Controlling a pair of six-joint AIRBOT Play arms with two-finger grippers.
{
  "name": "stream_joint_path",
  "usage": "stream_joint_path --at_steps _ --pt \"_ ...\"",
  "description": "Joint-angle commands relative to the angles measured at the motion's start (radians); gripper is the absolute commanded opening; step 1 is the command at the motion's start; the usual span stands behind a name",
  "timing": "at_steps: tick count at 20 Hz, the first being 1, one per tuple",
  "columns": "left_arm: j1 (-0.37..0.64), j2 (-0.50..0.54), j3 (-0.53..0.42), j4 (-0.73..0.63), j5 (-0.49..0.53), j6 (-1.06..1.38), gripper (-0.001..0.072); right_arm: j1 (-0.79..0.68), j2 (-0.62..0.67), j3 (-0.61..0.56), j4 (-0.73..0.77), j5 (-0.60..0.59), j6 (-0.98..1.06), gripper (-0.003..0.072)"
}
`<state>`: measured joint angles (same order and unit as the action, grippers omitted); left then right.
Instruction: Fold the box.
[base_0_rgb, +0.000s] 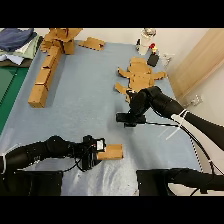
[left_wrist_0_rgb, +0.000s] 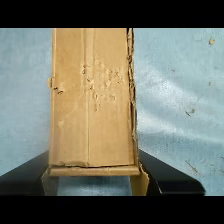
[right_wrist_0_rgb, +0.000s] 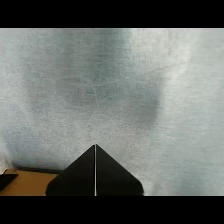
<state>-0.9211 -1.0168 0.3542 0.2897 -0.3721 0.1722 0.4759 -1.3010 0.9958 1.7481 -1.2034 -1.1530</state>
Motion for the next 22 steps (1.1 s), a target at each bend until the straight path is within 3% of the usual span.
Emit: stream_joint_path --at_steps 1,4,7,12,14,18,22 --pt "0.000 0.064 0.005 0.002 0.090 -0.112 0.0384 -0.003 -0.012 0.006 -0.006 0.006 -0.009 0.0003" --pt "0.029 0.182 0.003 0.071 0.175 -0.266 0.0384 -0.003 -0.011 0.006 -0.048 0.006 -0.008 0.0003" --pt "0.192 0.263 -0.024 0.213 0.157 -0.512 0.0384 -0.003 0.008 0.006 -0.138 0.006 0.002 0.0003" --pt "0.650 0.283 -0.031 0.786 -0.171 -1.005 0.0384 -0.004 0.048 0.006 -0.221 -0.008 0.002 0.0003" --pt "0.841 0.285 -0.022 0.928 -0.274 -1.172 0.0384 -0.004 0.048 0.006 -0.223 -0.006 0.001 0.0003" --pt "1.115 0.316 0.008 0.938 -0.361 -1.219 0.0384 -0.004 0.048 0.006 -0.224 0.017 0.000 0.0003" --pt "1.278 0.323 0.025 0.943 -0.410 -1.214 0.0385 -0.004 0.048 0.006 -0.226 0.025 0.000 0.0002"
